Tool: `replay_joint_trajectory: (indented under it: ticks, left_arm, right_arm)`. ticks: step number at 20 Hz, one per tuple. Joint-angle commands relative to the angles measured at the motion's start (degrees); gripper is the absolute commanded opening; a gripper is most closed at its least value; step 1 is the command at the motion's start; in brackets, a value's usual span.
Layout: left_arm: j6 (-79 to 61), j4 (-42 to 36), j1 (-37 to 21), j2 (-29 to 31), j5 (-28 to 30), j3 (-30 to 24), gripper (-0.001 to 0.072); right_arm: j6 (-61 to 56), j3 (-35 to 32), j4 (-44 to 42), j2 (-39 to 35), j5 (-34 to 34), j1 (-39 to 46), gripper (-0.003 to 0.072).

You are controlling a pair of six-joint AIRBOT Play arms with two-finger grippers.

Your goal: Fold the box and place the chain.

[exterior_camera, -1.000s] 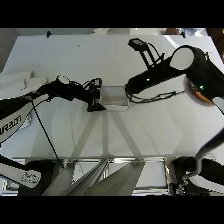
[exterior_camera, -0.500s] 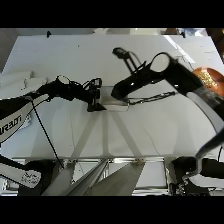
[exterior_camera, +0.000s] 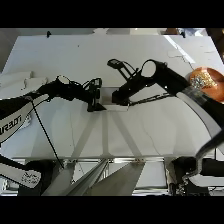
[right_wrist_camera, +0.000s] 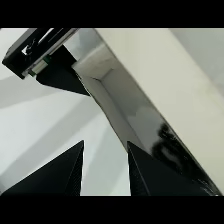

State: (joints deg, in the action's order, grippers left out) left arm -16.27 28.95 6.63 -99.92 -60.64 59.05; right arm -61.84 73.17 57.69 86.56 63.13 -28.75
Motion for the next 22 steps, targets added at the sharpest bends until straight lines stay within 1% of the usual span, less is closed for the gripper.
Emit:
replay_joint_trajectory:
  ticks: [1,2,3,4,6,8,9,10,11,14,16,17,19,22]
  left_arm:
    - [-0.02,0.00,0.00,0.00,0.00,0.04,0.0364]
    - [-0.02,0.00,0.00,0.00,0.00,0.04,0.0364]
    - [-0.02,0.00,0.00,0.00,0.00,0.04,0.0364]
    - [-0.02,0.00,0.00,0.00,0.00,0.04,0.0364]
    - [-0.02,0.00,0.00,0.00,0.00,0.04,0.0364]
    - [0.00,0.00,0.00,0.00,0.00,0.04,0.0364]
    - [0.00,0.00,0.00,0.00,0.02,0.04,0.0364]
    - [-0.02,0.00,0.00,0.00,0.00,0.04,0.0364]
    - [0.00,0.00,0.00,0.00,0.02,0.04,0.0364]
    - [0.00,0.00,0.00,0.00,0.02,0.04,0.0364]
    - [-0.02,0.00,0.00,0.00,0.02,0.04,0.0364]
    - [-0.02,0.00,0.00,0.00,0.02,0.04,0.0364]
    - [-0.02,0.00,0.00,0.00,0.02,0.04,0.0364]
    - [-0.02,0.00,0.00,0.00,0.02,0.04,0.0364]
  right_arm:
    - [0.42,0.07,8.28,-5.62,3.76,3.43,0.0303]
    - [0.42,0.07,11.41,-7.15,5.92,5.60,0.0308]
    - [0.44,0.04,14.19,-8.07,8.63,7.85,0.0374]
    - [0.42,0.04,17.49,-8.41,11.74,10.45,0.0424]
    - [0.42,-0.22,24.41,-7.91,15.56,15.30,0.0424]
    - [0.46,-1.11,28.68,-6.82,15.02,19.37,0.0424]
    - [0.48,-1.57,29.53,-6.12,13.94,20.79,0.0457]
    - [0.98,-1.90,29.68,-5.16,13.07,21.88,0.0567]
    - [1.64,-2.14,29.68,-4.02,12.07,22.56,0.0602]
    - [3.19,-2.16,29.66,1.68,9.60,23.10,0.0602]
    - [8.31,-2.16,29.66,5.95,9.22,22.99,0.0604]
    - [10.08,-2.16,29.66,7.65,9.01,22.99,0.0621]
    - [10.32,-2.16,29.55,9.44,6.67,22.99,0.0626]
    - [10.34,-2.16,29.49,9.77,2.82,22.99,0.0626]
